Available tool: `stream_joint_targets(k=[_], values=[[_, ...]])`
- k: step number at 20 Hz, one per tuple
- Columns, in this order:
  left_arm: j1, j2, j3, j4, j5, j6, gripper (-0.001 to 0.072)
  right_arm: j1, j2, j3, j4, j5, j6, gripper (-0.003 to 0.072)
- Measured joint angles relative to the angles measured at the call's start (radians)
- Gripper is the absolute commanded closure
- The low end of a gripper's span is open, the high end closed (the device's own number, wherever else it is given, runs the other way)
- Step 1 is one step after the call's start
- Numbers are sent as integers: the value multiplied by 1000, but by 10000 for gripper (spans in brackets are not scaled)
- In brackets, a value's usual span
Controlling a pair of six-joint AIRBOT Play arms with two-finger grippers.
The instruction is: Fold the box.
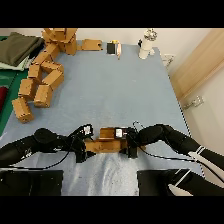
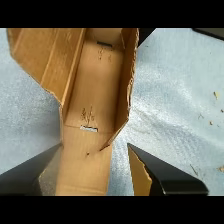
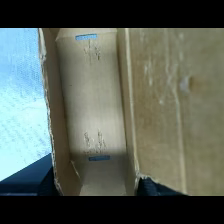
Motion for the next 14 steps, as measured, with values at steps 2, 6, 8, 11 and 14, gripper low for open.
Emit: stream_joint_targets(k=[2, 6, 8, 11, 14], values=[[-3, -18, 6, -14, 16, 17, 80, 0, 0, 0, 0, 0, 0, 180], [-15, -34, 11, -26, 27, 36, 383, 0, 0, 0, 0, 0, 0, 180], [-21, -39, 12, -28, 26, 62, 387, 0, 0, 0, 0, 0, 0, 180], [-24, -52, 22, -37, 24, 95, 388, 0, 0, 0, 0, 0, 0, 180], [-29, -78, 43, -52, 14, 116, 426, 0, 0, 0, 0, 0, 0, 180]])
